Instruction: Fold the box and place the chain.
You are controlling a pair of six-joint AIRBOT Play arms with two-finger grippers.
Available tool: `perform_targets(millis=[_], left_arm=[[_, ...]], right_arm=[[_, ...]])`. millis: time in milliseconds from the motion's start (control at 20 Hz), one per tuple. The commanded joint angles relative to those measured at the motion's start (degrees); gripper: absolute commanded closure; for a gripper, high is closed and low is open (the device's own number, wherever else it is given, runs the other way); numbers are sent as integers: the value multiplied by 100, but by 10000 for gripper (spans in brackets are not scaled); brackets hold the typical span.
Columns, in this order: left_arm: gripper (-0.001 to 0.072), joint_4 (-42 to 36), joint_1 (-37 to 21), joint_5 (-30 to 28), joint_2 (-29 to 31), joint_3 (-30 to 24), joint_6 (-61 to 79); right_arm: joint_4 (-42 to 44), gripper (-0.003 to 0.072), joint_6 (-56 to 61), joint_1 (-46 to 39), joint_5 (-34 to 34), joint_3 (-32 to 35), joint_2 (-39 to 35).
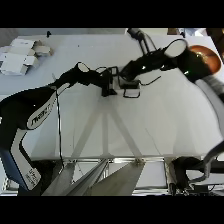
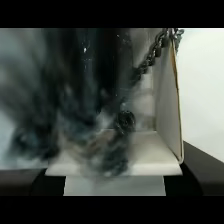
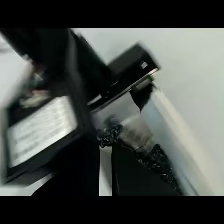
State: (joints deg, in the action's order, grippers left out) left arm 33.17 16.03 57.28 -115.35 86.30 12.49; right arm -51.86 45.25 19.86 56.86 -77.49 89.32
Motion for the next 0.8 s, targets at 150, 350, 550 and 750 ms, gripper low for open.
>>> perform_targets(millis=[150,350,550,750], left_arm=[[288,-9,-59,-151,13,7,-76],[288,-11,-57,-127,13,7,-79],[288,-9,-59,-116,13,7,-76],[288,-11,-59,-114,13,7,-76]], right_arm=[[-111,671,72,-17,-278,-37,-186],[356,672,127,-94,-1274,-76,-684],[-831,672,769,-258,-1226,-76,-883],[-2186,671,1303,-297,-885,-76,-883]])
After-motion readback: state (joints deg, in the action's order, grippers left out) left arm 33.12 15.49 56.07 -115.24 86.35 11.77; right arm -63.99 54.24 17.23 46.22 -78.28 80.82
